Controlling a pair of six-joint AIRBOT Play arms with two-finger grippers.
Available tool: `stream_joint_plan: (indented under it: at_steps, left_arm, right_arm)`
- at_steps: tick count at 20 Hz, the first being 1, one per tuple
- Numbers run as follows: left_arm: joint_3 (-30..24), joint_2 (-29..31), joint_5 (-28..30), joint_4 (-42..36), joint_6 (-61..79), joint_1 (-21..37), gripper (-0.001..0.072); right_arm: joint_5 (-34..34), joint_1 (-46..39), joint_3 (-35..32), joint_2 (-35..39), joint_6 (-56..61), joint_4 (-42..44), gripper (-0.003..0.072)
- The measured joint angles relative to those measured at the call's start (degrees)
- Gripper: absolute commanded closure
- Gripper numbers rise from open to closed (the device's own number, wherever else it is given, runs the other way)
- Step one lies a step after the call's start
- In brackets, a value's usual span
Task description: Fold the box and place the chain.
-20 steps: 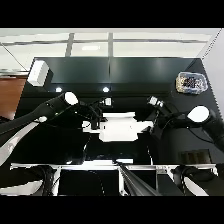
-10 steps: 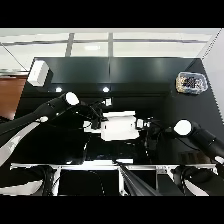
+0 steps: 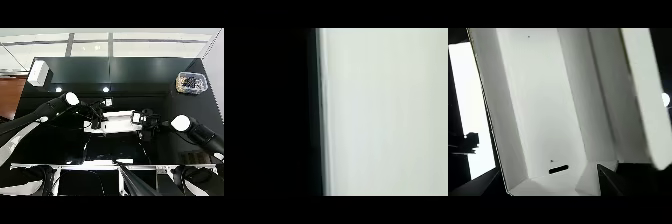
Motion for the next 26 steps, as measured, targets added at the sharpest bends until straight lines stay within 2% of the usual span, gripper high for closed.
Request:
stream_joint_plan:
  at_steps: [11,19,26]
  left_arm:
    - [0.00,-0.02,0.00,0.00,0.00,0.00,0.0684]
    - [0.00,-0.02,-0.04,0.07,0.17,0.00,0.0684]
    - [0.00,0.00,-0.07,0.11,0.24,0.00,0.0684]
  right_arm:
    - [-0.37,-5.66,1.05,-3.04,-8.24,8.00,-0.0012]
    - [5.18,-7.17,1.03,-7.23,-18.25,20.04,-0.0012]
    - [7.48,-5.90,0.68,-10.08,-19.98,17.11,-0.0012]
